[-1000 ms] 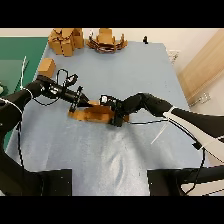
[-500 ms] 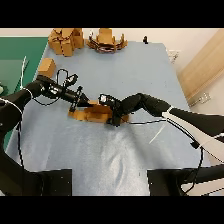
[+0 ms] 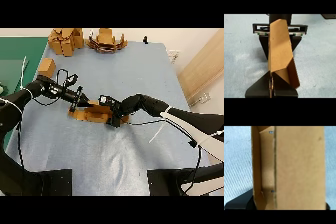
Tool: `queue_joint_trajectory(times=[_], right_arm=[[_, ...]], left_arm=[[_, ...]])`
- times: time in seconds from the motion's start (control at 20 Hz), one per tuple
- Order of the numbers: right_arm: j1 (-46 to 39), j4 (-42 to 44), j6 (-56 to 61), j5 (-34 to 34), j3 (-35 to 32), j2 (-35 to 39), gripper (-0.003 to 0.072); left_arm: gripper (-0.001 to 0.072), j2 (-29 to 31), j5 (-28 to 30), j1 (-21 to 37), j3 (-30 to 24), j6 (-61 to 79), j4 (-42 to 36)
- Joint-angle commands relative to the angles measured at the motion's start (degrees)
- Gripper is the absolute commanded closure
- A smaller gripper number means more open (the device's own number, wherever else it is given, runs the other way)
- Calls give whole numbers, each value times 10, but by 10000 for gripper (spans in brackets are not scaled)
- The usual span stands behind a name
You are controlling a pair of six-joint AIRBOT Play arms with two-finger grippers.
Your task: Fold the box.
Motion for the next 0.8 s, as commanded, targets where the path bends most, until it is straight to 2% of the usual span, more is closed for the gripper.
queue_joint_trajectory(times=[0.0,0.1,0.15,0.2,0.25,0.3,0.45,0.5,0.55,0.6,0.75], right_arm=[[0,0,0,-2,0,0,321],[0,0,0,-2,0,0,342],[0,0,0,-2,0,0,419],[0,-1,0,-2,0,0,434],[0,-1,0,-2,0,0,464],[0,-1,0,-2,0,0,464],[0,-5,0,-2,0,0,465],[0,-5,0,-2,0,0,465],[0,-5,0,-3,0,0,509],[0,-5,-1,-3,0,0,599],[-1,-5,-17,-3,0,0,612]], left_arm=[[692,0,0,1,0,0,0],[692,0,0,0,0,0,0],[691,0,1,1,0,0,0],[651,0,0,1,1,0,0],[263,0,1,1,1,0,-2],[91,0,10,3,2,-22,-13],[95,10,16,26,10,-72,-8],[170,16,15,40,11,-88,-1],[483,24,8,57,13,-115,17],[697,34,-15,77,13,-108,46],[702,70,-34,115,-3,-130,55]])
